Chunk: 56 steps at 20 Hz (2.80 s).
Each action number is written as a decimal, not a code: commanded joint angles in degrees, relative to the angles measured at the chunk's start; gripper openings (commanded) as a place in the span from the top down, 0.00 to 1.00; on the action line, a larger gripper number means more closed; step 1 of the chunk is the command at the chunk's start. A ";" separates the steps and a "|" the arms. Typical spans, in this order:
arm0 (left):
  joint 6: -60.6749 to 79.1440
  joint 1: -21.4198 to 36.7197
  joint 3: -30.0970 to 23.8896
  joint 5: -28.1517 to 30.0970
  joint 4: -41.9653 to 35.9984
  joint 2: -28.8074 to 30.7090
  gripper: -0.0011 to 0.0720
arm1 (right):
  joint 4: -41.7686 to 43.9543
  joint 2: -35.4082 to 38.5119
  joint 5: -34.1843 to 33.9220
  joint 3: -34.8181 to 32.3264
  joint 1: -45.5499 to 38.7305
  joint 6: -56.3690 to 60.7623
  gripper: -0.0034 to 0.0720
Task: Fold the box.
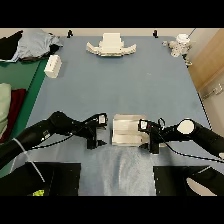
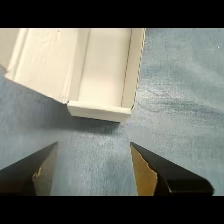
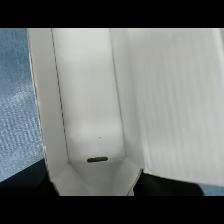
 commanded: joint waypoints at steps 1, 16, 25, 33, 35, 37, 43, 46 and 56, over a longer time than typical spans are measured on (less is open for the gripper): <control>11.67 -2.67 -0.52 3.69 -9.07 -6.29 0.04 | 0.00 0.00 0.02 0.04 0.00 0.02 0.24; 12.07 -9.44 3.21 7.13 -9.42 -11.47 0.04 | 0.00 0.00 0.02 0.04 0.00 0.02 0.24; 11.21 -10.47 3.21 9.79 -9.42 -12.09 0.04 | 0.00 0.00 0.02 0.04 0.00 0.02 0.24; 10.21 -11.26 3.28 11.13 -9.46 -12.09 0.33 | 0.02 0.00 0.02 0.04 0.00 0.02 0.24; 9.27 -11.26 3.34 11.13 -9.46 -12.07 0.33 | 0.02 0.00 0.02 0.04 0.00 0.02 0.24; 9.27 -11.26 3.34 11.10 -9.46 -12.04 0.33 | 0.00 0.00 0.02 0.04 0.00 0.02 0.24; 9.31 -11.26 3.34 11.17 -9.46 -12.04 0.33 | 0.02 0.00 0.02 0.04 0.00 0.02 0.24; 9.31 -11.23 3.34 11.19 -9.46 -12.04 0.33 | 0.00 0.00 0.02 0.04 0.00 0.02 0.24; 9.31 -11.23 3.34 11.23 -9.46 -12.04 0.33 | 0.74 0.09 -0.31 0.04 0.04 0.04 0.24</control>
